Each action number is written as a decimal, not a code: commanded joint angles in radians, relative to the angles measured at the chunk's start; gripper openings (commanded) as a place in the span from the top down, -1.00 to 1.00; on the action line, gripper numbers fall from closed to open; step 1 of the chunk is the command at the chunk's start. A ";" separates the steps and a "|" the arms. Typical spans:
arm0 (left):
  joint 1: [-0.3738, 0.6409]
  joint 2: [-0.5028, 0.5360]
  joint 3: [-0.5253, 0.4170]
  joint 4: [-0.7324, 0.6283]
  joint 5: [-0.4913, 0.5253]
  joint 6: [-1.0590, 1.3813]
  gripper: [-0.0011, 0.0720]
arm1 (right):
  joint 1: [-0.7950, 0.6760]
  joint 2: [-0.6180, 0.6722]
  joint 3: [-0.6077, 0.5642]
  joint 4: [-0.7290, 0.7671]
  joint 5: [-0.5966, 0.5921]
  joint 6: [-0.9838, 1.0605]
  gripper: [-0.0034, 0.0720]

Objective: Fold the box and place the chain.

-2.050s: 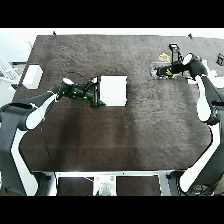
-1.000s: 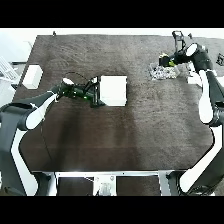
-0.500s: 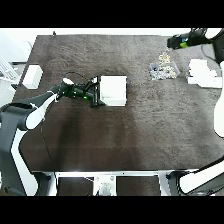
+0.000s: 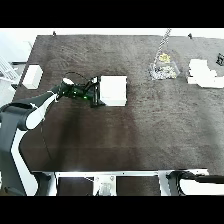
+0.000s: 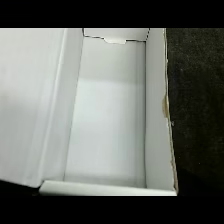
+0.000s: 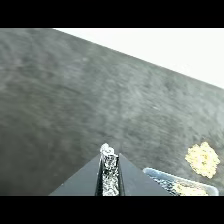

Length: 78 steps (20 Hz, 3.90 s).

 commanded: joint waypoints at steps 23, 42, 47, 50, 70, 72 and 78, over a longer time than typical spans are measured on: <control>0.000 0.000 0.000 0.000 0.000 0.000 -0.17 | 0.303 0.036 -0.234 0.039 0.126 0.026 0.90; 0.000 0.000 0.000 0.000 0.000 0.000 -0.17 | 0.394 -0.123 -0.449 0.241 -0.072 0.026 0.90; 0.000 0.000 0.000 0.000 0.000 0.000 -0.17 | 0.392 -0.206 -0.507 0.286 -0.140 0.021 0.43; 0.000 0.000 0.000 0.000 0.000 0.000 -0.17 | 0.370 -0.192 -0.506 0.274 -0.097 -0.062 -0.68; 0.000 0.000 0.000 0.000 0.003 -0.002 -0.17 | -0.003 -0.279 -0.600 0.286 0.029 -1.029 -0.68; 0.000 0.000 0.000 0.000 0.004 -0.002 -0.17 | 0.016 -0.299 -0.600 0.304 0.011 -1.082 -0.68; 0.000 0.000 0.000 0.002 0.007 -0.002 -0.17 | 0.042 -0.348 -0.600 0.402 -0.029 -1.173 -0.68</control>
